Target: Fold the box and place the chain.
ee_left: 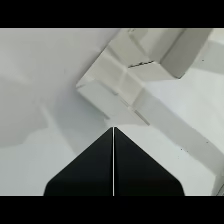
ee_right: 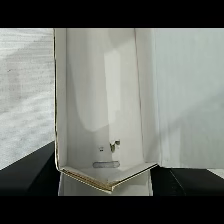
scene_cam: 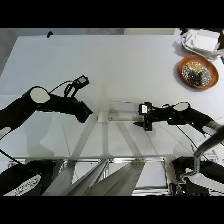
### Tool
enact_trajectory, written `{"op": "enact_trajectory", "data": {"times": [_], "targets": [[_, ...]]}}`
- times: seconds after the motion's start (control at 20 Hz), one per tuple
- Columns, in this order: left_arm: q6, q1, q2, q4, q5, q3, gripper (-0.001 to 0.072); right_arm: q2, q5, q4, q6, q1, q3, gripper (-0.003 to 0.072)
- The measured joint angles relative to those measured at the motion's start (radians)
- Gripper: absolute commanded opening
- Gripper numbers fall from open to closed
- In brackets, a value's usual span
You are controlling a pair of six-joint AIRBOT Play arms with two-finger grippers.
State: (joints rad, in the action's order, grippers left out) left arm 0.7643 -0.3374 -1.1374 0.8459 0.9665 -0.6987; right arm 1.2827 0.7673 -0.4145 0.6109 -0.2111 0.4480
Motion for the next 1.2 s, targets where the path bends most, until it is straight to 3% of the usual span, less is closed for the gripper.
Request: {"op": "enact_trajectory", "data": {"times": [0.55,1.1,1.2], "targets": [[0.182,-0.021,-0.223,-0.124,-0.113,0.036,0.0002,0.0,0.0,0.0,0.0,0.0,0.0,0.0415],[0.182,-0.083,-0.249,-0.216,-0.158,0.008,0.0013,0.0,0.0,0.0,0.0,0.0,0.0,0.0415],[0.18,-0.086,-0.229,-0.222,-0.156,0.0,0.0069,0.0,0.0,0.0,0.0,0.0,0.0,0.0415]]}}
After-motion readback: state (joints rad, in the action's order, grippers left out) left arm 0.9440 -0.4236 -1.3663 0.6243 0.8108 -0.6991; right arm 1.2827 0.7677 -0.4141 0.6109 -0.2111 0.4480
